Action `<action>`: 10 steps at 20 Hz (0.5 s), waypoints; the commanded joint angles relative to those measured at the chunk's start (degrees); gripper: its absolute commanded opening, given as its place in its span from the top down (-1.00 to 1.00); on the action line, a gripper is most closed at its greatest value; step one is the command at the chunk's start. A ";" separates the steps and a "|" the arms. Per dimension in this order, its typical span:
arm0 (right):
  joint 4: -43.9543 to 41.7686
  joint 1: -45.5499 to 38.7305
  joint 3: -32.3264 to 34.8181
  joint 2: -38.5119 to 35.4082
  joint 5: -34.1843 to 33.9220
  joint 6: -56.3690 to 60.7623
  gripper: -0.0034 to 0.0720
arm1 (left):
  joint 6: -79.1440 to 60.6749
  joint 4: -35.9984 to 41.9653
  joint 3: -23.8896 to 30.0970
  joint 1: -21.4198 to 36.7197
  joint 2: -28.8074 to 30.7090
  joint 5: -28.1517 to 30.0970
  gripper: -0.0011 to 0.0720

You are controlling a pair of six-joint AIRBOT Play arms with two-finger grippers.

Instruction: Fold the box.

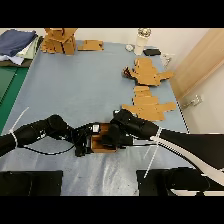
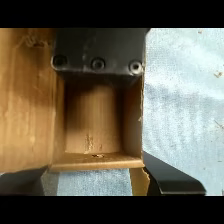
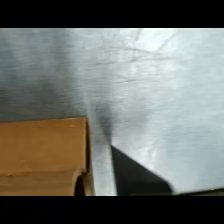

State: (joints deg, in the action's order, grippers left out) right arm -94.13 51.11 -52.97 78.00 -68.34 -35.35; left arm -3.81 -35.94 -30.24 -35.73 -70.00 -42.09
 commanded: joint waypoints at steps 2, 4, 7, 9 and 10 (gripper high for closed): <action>-0.55 0.79 -2.56 -1.05 -0.94 -0.24 -0.17 | -0.02 0.00 0.00 0.00 -0.02 0.02 -0.11; -0.35 0.79 -3.34 -3.10 -3.23 -0.22 -0.17 | -0.02 0.00 0.00 0.00 -0.02 0.02 -0.11; 0.11 0.79 -3.61 -9.14 -5.73 1.11 -0.17 | -0.02 0.00 0.00 0.00 -0.02 0.02 -0.11; 3.56 0.66 -3.61 -13.57 -11.19 4.39 -0.17 | -0.02 0.00 0.00 0.00 -0.02 0.02 -0.11; 5.92 0.63 -3.61 -15.43 -14.86 5.14 -0.15 | -0.02 0.00 0.00 0.00 -0.02 0.02 -0.11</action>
State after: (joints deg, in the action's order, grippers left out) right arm -92.62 51.79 -56.36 67.59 -75.68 -33.23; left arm -3.79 -35.92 -30.24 -35.73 -70.00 -42.09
